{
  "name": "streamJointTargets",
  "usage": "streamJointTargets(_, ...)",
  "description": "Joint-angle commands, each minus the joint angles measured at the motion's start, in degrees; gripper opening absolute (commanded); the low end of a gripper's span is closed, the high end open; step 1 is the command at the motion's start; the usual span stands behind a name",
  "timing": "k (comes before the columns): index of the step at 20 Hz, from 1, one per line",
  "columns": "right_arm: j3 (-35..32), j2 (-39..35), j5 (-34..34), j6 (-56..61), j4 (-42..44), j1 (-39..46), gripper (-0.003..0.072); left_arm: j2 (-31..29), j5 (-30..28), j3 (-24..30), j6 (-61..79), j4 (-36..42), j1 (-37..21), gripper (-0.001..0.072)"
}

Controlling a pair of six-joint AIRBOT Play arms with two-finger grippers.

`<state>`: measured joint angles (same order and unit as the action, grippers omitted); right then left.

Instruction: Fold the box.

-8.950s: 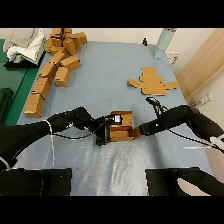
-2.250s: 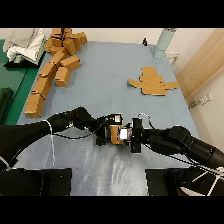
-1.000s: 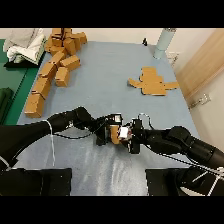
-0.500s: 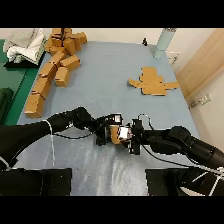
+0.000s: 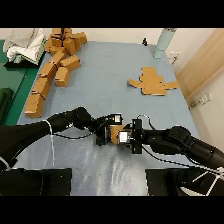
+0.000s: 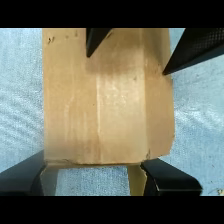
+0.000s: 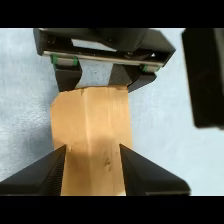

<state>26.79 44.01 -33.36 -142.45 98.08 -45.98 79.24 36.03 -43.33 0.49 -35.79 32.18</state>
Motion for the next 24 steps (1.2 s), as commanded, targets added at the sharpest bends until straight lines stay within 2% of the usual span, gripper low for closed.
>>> streamJointTargets(1,0.0,0.0,1.0,-2.0,-0.8,-0.9,0.0499,0.0,0.0,-0.1,0.0,0.0,0.0,0.0396)
streamJointTargets(5,-0.9,0.3,2.4,2.4,-1.5,-4.8,0.0470,0.0,0.0,-0.1,0.0,0.0,0.0,0.0396)
streamJointTargets(9,-1.4,2.8,7.5,7.7,-11.4,-5.8,0.0470,0.0,0.0,-0.1,0.0,0.0,0.0,0.0396)
streamJointTargets(16,-1.4,3.8,8.1,7.7,-13.6,-5.9,0.0469,0.0,0.0,-0.1,0.0,0.0,0.0,0.0396)
streamJointTargets(19,-1.4,3.8,8.1,8.0,-13.7,-5.9,0.0433,0.0,0.0,-0.1,0.0,0.0,0.0,0.0396)
streamJointTargets(21,-1.3,3.8,8.1,8.0,-13.7,-5.9,0.0370,0.0,0.0,-0.1,0.0,0.0,0.0,0.0396)
streamJointTargets(24,-1.3,3.7,8.1,7.9,-13.7,-5.9,0.0369,0.0,0.0,-0.1,0.0,0.0,0.0,0.0396)
